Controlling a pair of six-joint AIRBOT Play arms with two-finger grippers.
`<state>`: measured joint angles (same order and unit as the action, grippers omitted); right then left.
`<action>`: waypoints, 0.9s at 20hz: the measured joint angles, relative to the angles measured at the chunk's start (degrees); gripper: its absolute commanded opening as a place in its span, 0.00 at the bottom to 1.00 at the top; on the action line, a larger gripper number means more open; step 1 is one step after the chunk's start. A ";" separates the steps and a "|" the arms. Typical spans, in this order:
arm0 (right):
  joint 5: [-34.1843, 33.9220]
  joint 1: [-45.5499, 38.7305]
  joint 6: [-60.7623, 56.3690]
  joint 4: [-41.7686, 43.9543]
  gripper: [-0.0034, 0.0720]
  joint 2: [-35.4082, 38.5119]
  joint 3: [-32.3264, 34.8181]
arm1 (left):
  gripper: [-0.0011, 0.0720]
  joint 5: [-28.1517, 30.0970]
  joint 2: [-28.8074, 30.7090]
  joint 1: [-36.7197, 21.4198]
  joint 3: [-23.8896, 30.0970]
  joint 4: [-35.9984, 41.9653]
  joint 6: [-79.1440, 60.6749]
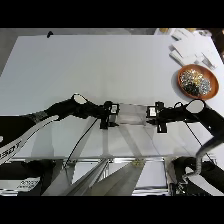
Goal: Fold the box and place the chain.
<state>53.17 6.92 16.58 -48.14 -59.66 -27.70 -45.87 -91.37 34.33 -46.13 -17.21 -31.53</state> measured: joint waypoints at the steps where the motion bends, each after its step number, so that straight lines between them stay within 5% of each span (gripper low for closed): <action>1: -0.07 0.07 0.22 1.05 0.25 -0.42 0.00 | 0.22 0.00 0.00 0.00 0.00 0.00 0.00; 5: -0.22 1.46 1.29 4.42 0.26 -2.05 0.00 | 0.22 0.00 0.00 0.00 0.00 -0.02 0.02; 8: -1.03 2.45 1.51 5.97 0.56 -3.28 0.00 | 0.22 0.00 0.00 0.00 0.00 -0.02 0.02; 11: -1.51 2.82 1.51 6.75 0.63 -3.80 -0.02 | 0.22 -0.02 0.00 0.00 0.00 -0.02 0.04; 13: -1.60 2.95 0.11 6.82 0.60 -3.89 0.00 | 0.22 -0.02 0.00 -0.02 0.00 -0.02 0.04; 18: -1.16 3.02 -14.73 0.48 0.15 0.87 0.04 | 0.22 0.00 0.00 0.00 0.00 0.02 0.00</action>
<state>52.01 9.93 1.85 -47.66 -58.78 -27.66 -45.87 -91.37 34.33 -46.13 -17.19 -31.53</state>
